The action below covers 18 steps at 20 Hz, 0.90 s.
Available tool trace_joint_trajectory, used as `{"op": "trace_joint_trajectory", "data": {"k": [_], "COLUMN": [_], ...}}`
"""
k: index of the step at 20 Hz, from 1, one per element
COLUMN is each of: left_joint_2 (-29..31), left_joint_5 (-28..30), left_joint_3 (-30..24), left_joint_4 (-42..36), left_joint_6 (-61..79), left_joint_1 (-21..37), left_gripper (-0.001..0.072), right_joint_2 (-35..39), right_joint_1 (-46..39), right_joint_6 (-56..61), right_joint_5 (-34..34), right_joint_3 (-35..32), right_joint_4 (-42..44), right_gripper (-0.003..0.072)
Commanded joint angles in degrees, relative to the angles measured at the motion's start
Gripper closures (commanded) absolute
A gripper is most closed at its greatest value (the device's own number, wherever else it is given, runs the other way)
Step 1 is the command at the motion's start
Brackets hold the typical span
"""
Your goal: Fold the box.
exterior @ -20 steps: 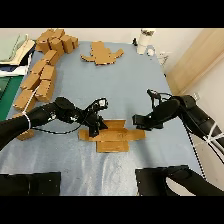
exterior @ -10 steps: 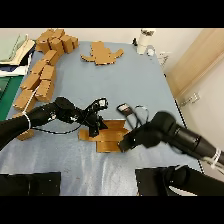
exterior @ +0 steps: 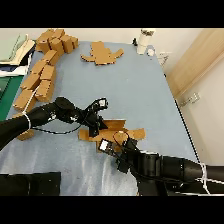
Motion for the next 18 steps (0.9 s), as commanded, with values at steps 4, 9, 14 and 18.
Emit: {"op": "trace_joint_trajectory", "data": {"k": [4,9,14,18], "left_joint_2": [-0.02,-0.02,-0.02,-0.02], "left_joint_5": [0.02,0.02,0.02,0.02], "left_joint_3": [0.0,0.0,0.0,0.0], "left_joint_4": [0.0,0.0,0.0,0.0], "left_joint_6": [0.02,0.02,0.02,0.02], "left_joint_1": [-0.02,-0.02,-0.02,-0.02], "left_gripper": [0.07,0.0699,0.0699,0.0699], "right_joint_2": [-2.54,-2.49,-1.9,-1.79], "right_joint_1": [1.01,1.01,1.03,1.01], "right_joint_6": [8.5,14.88,17.4,17.09], "right_joint_5": [2.14,1.73,1.27,1.14], "right_joint_3": [-0.94,-0.83,1.62,2.93], "right_joint_4": [-10.27,-15.91,-14.12,-14.51], "right_gripper": [0.0205,0.0205,0.0205,0.02]}}
